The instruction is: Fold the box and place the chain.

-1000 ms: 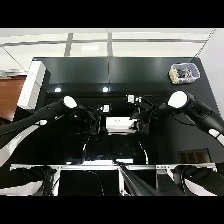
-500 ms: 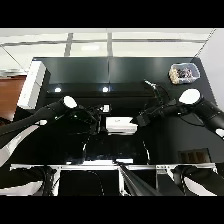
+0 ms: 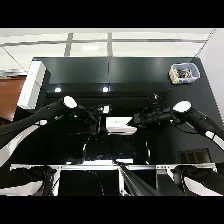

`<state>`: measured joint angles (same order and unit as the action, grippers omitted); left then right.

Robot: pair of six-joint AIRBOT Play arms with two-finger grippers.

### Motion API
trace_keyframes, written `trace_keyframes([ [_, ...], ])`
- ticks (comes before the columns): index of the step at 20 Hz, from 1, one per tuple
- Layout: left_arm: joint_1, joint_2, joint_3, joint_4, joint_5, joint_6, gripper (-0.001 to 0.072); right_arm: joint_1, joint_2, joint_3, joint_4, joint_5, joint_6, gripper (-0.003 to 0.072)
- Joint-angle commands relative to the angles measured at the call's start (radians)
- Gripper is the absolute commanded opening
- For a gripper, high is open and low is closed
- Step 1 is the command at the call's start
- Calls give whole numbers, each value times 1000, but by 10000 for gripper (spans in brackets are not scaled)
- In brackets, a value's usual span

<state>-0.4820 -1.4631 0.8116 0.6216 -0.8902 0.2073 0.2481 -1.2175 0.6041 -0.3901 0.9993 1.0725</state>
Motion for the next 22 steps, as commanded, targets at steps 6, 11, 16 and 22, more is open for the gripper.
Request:
trace_keyframes([
  [6,1,0,1,-1,0,-2,446,-1,-24,-8,-37,-48,4,16],
  [11,1,0,1,-1,0,-2,445,-1,-24,-8,-37,-51,-5,16],
  [16,1,0,1,-1,0,-2,446,-4,-11,59,3,89,-60,16],
  [22,1,0,1,-1,0,-2,445,67,-20,73,95,12,-59,16],
])
